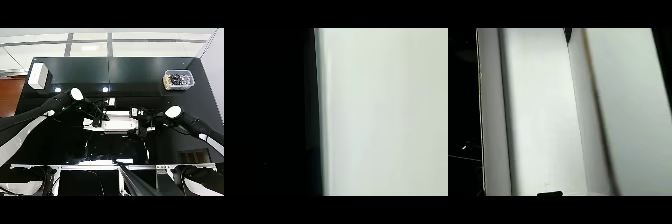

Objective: Fold the box and place the chain.

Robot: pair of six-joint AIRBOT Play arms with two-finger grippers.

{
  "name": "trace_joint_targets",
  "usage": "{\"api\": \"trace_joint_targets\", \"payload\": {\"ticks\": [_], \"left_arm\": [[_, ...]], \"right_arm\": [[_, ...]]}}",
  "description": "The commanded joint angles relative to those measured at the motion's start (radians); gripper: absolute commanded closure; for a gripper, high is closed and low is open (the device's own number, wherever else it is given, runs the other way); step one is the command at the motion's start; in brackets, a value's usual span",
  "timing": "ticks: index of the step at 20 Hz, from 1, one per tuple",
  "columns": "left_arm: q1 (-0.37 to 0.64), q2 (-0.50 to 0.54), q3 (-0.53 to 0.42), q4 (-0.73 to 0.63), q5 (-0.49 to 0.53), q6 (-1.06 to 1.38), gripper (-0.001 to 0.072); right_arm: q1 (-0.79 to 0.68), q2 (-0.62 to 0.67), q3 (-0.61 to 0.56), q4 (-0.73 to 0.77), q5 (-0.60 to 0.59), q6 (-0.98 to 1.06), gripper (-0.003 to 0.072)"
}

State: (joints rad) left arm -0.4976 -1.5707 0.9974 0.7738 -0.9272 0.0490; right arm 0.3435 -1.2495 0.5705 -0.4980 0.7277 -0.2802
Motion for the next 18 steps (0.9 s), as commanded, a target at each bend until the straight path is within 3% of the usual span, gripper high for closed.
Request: {"api": "trace_joint_targets", "payload": {"ticks": [1,18], "left_arm": [[0.000,0.000,0.000,0.000,0.003,0.000,0.0680],[0.000,-0.001,0.000,0.000,0.003,-0.001,0.0680]], "right_arm": [[-0.001,-0.016,-0.020,0.007,0.010,-0.044,-0.0012],[0.002,-0.018,-0.020,-0.059,0.005,0.028,-0.0011]]}}
